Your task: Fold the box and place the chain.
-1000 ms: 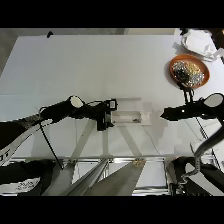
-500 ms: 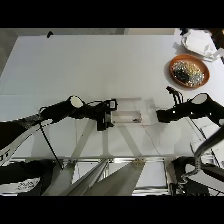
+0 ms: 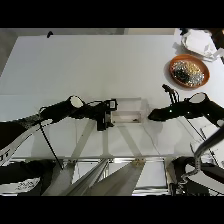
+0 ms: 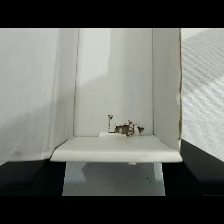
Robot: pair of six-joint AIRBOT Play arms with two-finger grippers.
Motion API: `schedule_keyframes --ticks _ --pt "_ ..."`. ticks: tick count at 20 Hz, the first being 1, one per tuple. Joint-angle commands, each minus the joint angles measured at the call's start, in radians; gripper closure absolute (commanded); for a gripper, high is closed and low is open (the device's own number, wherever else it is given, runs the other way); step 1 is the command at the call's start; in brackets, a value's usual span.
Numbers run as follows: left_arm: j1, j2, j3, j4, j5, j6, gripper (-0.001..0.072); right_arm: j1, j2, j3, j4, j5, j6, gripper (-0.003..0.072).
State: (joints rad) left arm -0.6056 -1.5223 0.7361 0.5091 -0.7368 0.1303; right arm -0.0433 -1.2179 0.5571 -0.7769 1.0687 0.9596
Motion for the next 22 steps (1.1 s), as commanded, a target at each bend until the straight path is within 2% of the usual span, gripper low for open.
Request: schedule_keyframes --ticks 1,2,5,9,12,13,14,15,18,22 --pt "-0.001 0.001 0.0 0.0 0.0 0.0 0.0377 0.002 0.051 0.0 0.046 0.048 -0.01 0.0444" --pt "-0.001 0.001 0.0 0.0 0.0 0.0 0.0377 0.002 0.051 0.0 0.053 0.072 -0.019 0.0407" --pt "-0.001 0.001 0.0 0.0 0.0 0.0 0.0377 0.002 0.051 0.0 0.067 0.1 -0.019 0.0404" --pt "-0.001 0.001 0.0 0.0 0.0 0.0 0.0377 0.008 0.051 0.0 0.08 0.132 -0.023 0.0343" --pt "-0.001 0.001 0.0 0.0 0.0 0.0 0.0377 0.053 0.051 0.0 0.074 0.124 -0.046 0.0343" --pt "0.0 0.001 0.0 0.0 0.0 0.0 0.0377 0.073 0.051 0.0 0.069 0.106 -0.045 0.0332" --pt "0.0 0.001 0.0 0.0 0.0 0.0 0.0377 0.093 0.051 0.0 0.066 0.076 -0.039 0.0239" --pt "-0.001 0.001 0.0 0.0 0.0 0.0 0.0377 0.112 0.051 0.0 0.066 0.041 -0.022 0.02" --pt "-0.001 0.001 0.0 0.0 0.0 0.0 0.0377 0.175 0.051 0.007 0.051 -0.051 0.038 0.02" --pt "-0.001 0.001 0.0 0.0 0.0 0.0 0.0377 0.294 0.051 0.063 -0.15 -0.126 0.27 0.02"
